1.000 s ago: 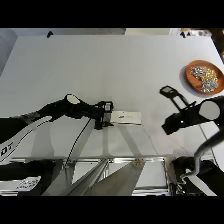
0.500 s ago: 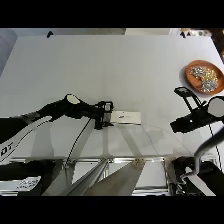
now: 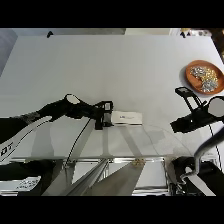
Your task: Fold the box and place the chain.
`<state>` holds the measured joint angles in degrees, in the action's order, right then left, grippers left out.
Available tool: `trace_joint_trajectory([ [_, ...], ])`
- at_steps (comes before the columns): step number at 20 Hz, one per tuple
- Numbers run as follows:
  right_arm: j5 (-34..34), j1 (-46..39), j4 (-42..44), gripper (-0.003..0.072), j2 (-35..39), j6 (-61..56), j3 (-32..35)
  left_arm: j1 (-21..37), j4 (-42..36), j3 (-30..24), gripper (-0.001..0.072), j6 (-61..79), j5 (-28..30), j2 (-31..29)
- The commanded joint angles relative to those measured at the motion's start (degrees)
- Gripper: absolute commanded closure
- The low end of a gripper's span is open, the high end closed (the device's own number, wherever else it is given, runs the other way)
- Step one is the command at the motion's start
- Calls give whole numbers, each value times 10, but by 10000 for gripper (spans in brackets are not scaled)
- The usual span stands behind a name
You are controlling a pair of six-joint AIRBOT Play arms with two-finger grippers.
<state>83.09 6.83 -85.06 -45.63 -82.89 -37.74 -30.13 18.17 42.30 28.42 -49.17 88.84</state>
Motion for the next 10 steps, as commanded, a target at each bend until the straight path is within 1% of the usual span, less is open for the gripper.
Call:
trace_joint_trajectory([
  [1,1,0,0,669,0,0,0,0,-6,0,437,-2,-9,-1],
  [4,0,0,0,669,0,0,0,0,-6,0,437,-2,-17,-1],
  [5,1,0,0,669,0,0,0,0,-10,0,454,1,-16,-1],
  [6,0,0,0,669,0,0,0,1,-22,0,589,1,-14,-3],
  [7,0,0,0,669,0,0,0,3,-23,0,699,1,-17,-10],
  [9,0,0,0,669,0,0,0,11,-22,0,704,-6,-16,-42],
  [10,1,0,0,669,0,0,0,18,-22,0,704,-6,-16,-67],
])
